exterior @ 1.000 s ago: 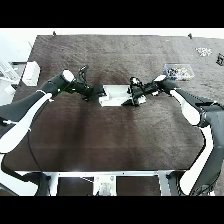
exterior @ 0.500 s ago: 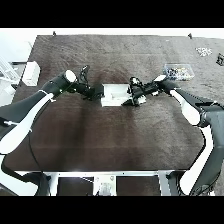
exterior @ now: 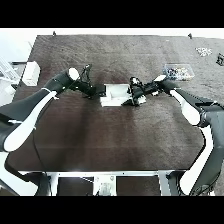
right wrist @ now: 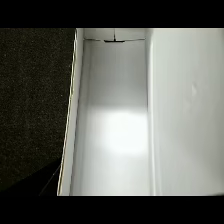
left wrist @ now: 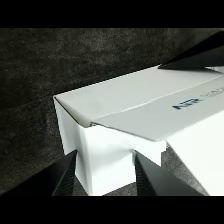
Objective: Fold the box and place the chain.
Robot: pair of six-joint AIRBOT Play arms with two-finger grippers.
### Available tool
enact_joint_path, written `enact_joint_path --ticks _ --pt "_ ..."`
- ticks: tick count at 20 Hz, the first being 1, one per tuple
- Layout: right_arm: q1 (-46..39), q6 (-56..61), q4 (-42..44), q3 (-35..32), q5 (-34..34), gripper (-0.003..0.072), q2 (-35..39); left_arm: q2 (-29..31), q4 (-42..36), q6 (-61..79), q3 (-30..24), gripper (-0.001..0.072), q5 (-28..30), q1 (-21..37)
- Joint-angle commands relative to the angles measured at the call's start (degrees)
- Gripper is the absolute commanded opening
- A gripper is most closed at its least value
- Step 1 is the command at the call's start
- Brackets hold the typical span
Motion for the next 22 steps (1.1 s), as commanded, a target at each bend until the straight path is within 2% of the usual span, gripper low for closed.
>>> enact_joint_path --ticks 1,15,18,22 --pt "0.0 0.0 0.0 0.0 0.0 0.0475 0.0 -2.6 4.3 -4.0 4.7 0.0405 -5.2 -1.3" --pt "0.0 0.0 0.0 0.0 0.0 0.0475 0.0 -4.6 12.9 -11.4 8.1 0.0405 -6.4 -2.8" --pt "0.0 0.0 0.0 0.0 0.0 0.0475 0.0 -6.3 17.7 -14.0 11.4 0.0404 -9.9 -4.0" --pt "0.0 0.0 0.0 0.0 0.0 0.0475 0.0 -8.3 20.3 -14.8 16.1 0.0405 -13.9 -4.7"
